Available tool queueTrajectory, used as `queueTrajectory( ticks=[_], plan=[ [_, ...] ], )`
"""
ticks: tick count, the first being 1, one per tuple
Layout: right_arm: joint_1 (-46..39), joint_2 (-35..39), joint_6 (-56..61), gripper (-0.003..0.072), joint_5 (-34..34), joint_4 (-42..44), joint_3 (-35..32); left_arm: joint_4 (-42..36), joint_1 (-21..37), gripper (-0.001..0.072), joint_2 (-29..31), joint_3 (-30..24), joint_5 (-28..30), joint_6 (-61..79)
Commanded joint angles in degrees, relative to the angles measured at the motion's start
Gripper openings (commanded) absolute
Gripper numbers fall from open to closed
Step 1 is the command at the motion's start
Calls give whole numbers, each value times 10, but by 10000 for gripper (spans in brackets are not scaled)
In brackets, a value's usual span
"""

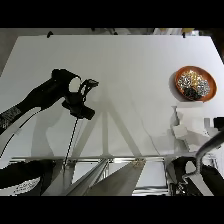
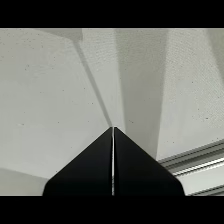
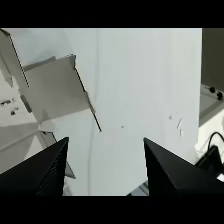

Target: Fold the box and place the chain.

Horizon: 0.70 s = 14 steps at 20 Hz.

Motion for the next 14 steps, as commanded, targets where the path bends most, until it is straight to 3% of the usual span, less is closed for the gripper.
queueTrajectory(
  ticks=[1, 3, 5, 10, 11, 13, 14],
  plan=[
    [-26, -62, -21, 453, -26, 5, 0, 0, 0, 10, 0, 0, 0, 0],
    [-26, -92, -21, 447, -46, 3, 0, 0, 0, 10, 0, 0, 0, 0],
    [-26, -117, -16, 390, -73, 3, 0, 0, 0, 10, 0, 0, 0, 0],
    [-26, -156, 13, 175, -98, 6, 0, 0, 0, 10, 0, 0, 0, 0],
    [-26, -156, 13, 147, -91, 9, 0, 0, 0, 10, 0, 0, 0, 0],
    [-25, -156, 9, 11, -61, 10, 0, 0, 0, 10, 0, 0, 0, 0],
    [-19, -152, 5, 11, -41, 8, 0, 0, 0, 10, 0, 0, 0, 0]
  ],
)
